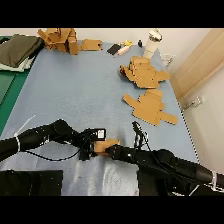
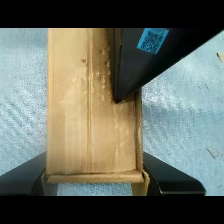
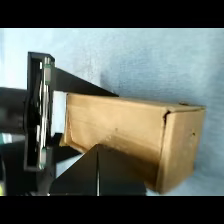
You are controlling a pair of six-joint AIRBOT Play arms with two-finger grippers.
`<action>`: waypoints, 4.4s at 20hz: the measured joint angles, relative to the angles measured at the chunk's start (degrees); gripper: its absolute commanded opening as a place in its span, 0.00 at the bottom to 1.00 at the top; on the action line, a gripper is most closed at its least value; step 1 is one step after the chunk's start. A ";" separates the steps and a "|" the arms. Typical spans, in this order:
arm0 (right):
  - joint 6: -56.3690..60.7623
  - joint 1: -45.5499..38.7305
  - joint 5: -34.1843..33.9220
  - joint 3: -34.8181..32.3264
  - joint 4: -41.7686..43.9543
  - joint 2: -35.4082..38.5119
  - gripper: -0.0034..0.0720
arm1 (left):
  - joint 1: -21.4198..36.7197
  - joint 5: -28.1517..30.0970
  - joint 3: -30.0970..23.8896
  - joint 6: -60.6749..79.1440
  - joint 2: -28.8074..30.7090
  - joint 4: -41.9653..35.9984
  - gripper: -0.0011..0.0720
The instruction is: Fold the box.
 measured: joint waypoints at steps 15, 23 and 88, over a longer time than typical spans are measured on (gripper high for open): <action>2.71 -19.12 -56.35 21.75 -31.47 -2.91 0.05 | 0.00 0.07 0.00 -0.04 0.00 -0.04 0.51; 1.40 -24.09 -56.61 22.38 -22.86 -15.72 0.05 | 0.00 0.57 0.00 -0.02 0.02 -0.31 0.51; -9.86 -26.36 -48.24 29.22 -18.36 -21.46 0.05 | 46.93 -36.02 24.00 -68.87 9.81 33.46 0.03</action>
